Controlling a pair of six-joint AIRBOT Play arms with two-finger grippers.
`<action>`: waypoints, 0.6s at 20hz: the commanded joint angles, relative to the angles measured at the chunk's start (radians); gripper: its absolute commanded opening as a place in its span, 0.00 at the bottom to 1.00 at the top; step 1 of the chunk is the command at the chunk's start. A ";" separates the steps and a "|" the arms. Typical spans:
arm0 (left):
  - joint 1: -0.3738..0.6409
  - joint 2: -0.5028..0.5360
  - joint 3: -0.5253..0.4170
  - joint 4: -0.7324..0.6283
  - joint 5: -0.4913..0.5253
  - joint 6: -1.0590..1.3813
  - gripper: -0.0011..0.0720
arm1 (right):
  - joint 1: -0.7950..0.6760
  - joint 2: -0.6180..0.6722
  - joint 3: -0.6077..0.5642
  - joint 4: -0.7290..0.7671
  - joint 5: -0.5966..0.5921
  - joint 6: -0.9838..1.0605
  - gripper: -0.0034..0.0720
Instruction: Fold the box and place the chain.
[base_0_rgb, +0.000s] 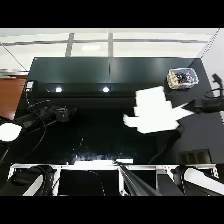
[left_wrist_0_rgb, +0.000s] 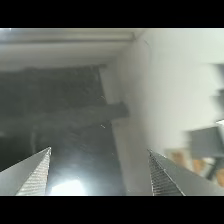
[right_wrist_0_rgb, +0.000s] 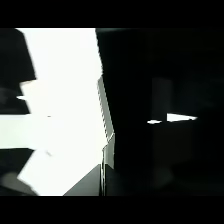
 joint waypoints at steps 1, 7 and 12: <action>0.000 -0.019 0.000 -0.076 -0.096 0.005 0.98 | 0.154 0.128 -0.214 0.395 -0.075 -0.161 0.06; -0.070 -0.085 0.001 -0.103 -0.102 0.037 0.98 | 0.504 0.413 -0.552 0.441 -0.537 -0.200 0.06; -0.112 -0.301 0.045 -0.403 -0.146 0.273 0.98 | 0.647 0.431 -0.584 0.439 -0.595 -0.196 0.06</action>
